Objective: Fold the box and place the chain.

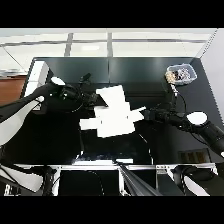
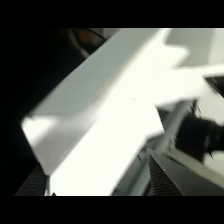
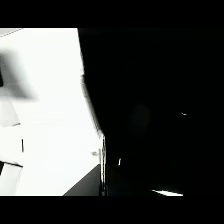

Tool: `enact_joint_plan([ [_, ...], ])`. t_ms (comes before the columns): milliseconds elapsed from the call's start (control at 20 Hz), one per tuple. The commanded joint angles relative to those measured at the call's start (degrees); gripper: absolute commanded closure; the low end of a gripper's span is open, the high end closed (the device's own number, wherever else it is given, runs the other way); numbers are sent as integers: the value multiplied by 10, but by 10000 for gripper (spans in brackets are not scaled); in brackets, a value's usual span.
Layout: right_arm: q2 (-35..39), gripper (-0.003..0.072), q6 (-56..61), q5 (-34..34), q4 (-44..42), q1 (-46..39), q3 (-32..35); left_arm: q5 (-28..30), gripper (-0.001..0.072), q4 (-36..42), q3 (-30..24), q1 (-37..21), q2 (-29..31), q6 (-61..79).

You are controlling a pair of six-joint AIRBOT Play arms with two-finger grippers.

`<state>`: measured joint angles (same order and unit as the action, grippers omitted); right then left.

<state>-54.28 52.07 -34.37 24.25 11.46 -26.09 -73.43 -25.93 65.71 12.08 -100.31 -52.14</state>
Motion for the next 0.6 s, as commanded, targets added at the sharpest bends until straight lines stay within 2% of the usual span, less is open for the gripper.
enact_joint_plan([
  [0,0,667,0,-3,0,1,0,-157,195,-43,65,8,-59,74],
  [50,0,667,0,-4,0,1,0,-176,229,-65,83,12,-71,74],
  [200,0,667,0,-4,0,1,0,-185,449,-85,117,16,-86,91],
  [250,0,666,0,-4,0,1,0,-186,490,-85,125,16,-89,98],
  [550,0,667,0,-5,0,1,0,-181,491,-84,141,15,-89,97],
])
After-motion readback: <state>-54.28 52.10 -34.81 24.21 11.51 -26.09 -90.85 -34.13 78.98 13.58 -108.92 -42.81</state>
